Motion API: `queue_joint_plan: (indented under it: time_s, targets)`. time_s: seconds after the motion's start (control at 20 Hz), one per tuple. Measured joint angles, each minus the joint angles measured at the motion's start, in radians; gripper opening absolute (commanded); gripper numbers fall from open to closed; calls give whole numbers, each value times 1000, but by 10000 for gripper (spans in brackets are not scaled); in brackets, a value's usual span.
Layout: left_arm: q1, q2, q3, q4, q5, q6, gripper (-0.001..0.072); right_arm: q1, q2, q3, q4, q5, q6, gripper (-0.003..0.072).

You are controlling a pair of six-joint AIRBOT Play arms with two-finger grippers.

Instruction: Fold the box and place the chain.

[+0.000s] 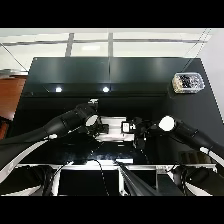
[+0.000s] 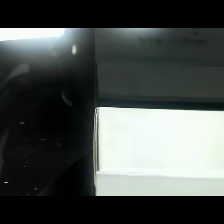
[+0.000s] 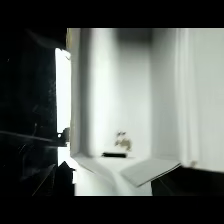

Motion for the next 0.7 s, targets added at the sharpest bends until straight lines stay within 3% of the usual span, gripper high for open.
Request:
queue_joint_plan:
  time_s: [0.25, 0.3, 0.45, 0.5, 0.65, 0.7]
  targets:
    - [0, -2, 0, 10, 5, 3, 32, 6, 13, 0, -60, -47, 28, 701]
    - [0, -2, 0, 10, 6, 3, 32, 8, 13, 0, -66, -57, 31, 594]
    - [0, -4, 0, 11, 6, 4, 32, 10, 12, 0, -64, -77, 35, 541]
    - [0, -4, 0, 11, 6, 4, 32, 10, 11, 0, -55, -80, 35, 407]
    - [0, -4, 0, 11, 6, 5, 32, 10, 10, 0, -17, -85, 39, 238]
    - [0, -4, 0, 11, 5, 7, 33, 10, 10, 0, -5, -85, 40, 239]
